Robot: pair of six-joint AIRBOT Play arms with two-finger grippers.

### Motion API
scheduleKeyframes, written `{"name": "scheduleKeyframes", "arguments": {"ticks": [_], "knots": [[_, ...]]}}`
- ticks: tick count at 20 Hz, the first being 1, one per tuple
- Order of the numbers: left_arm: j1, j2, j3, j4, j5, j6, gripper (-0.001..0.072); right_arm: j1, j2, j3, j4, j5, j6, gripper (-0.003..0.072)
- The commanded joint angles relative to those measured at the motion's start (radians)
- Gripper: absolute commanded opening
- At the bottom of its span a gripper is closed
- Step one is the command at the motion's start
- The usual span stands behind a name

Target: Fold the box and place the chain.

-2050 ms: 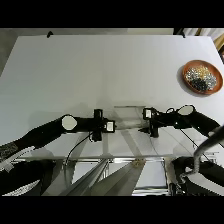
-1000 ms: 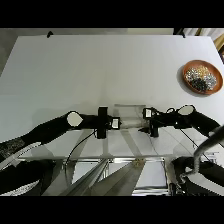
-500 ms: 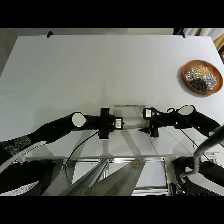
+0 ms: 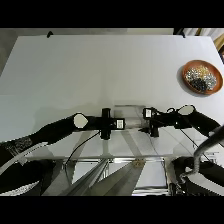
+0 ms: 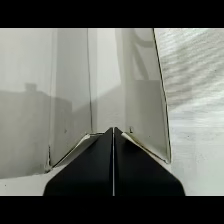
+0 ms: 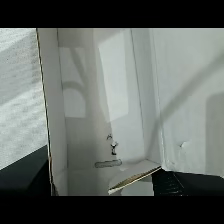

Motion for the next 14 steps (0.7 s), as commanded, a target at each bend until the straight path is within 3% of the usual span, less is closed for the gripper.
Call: {"name": "scheduleKeyframes", "arguments": {"ticks": [1,2,3,6,8,12,14], "knots": [[0.0,-0.001,0.001,0.002,0.01,0.0,0.0102,0.0,0.001,0.0,0.0,0.0,0.0,0.0441],[0.0,-0.001,0.001,-0.003,0.012,0.0,0.0239,0.0,0.001,0.0,0.0,0.0,0.0,0.0441],[-0.001,-0.001,0.001,-0.018,0.018,0.0,0.0284,0.0,0.001,0.0,0.0,0.0,0.0,0.0441],[-0.001,-0.001,0.003,-0.024,0.02,0.0,0.0289,0.0,0.001,0.0,0.0,0.0,0.0,0.0441],[-0.001,-0.001,0.003,-0.024,0.02,0.0,0.0361,0.0,0.001,0.0,0.0,0.0,0.0,0.0441],[0.0,0.004,0.003,-0.022,0.02,-0.001,0.0326,0.0,0.001,0.0,0.0,0.0,0.0,0.0441],[0.003,0.026,0.003,0.0,0.019,-0.031,0.0167,0.0,0.001,0.0,0.0,0.0,0.0,0.0441]]}}
